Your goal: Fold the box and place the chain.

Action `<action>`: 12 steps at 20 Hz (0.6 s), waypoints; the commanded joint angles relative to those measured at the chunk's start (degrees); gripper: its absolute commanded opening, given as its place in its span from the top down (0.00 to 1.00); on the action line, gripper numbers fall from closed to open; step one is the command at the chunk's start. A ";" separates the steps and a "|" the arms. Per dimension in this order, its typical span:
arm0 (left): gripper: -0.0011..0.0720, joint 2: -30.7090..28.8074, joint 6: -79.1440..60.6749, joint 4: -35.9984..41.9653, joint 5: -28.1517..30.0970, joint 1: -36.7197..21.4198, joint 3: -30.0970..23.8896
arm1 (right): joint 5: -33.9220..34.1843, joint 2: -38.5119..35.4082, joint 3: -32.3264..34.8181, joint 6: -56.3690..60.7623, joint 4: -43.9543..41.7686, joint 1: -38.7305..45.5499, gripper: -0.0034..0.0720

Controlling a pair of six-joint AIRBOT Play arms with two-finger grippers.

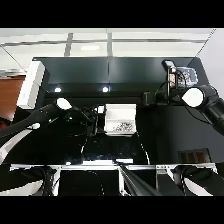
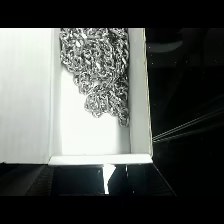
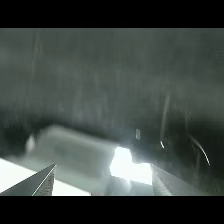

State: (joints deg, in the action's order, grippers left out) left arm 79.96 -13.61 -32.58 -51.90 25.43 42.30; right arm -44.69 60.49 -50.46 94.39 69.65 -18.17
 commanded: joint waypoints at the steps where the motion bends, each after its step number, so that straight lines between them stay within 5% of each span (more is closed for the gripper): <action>1: 0.31 -0.09 1.84 -0.13 2.14 0.04 0.04 | 9.99 3.02 0.00 0.44 -5.84 1.70 0.09; 6: 0.31 -0.11 1.84 -0.15 2.36 0.04 0.04 | 9.42 10.73 0.00 -18.64 -17.16 -0.94 0.09; 12: 0.31 -0.11 1.84 -0.15 2.36 0.04 0.04 | -17.03 9.55 -6.86 -54.93 -18.49 -1.70 0.09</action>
State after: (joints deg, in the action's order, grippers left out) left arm 79.90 -11.84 -32.58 -49.74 25.45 42.30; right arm -49.65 70.11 -54.78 57.36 52.88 -19.55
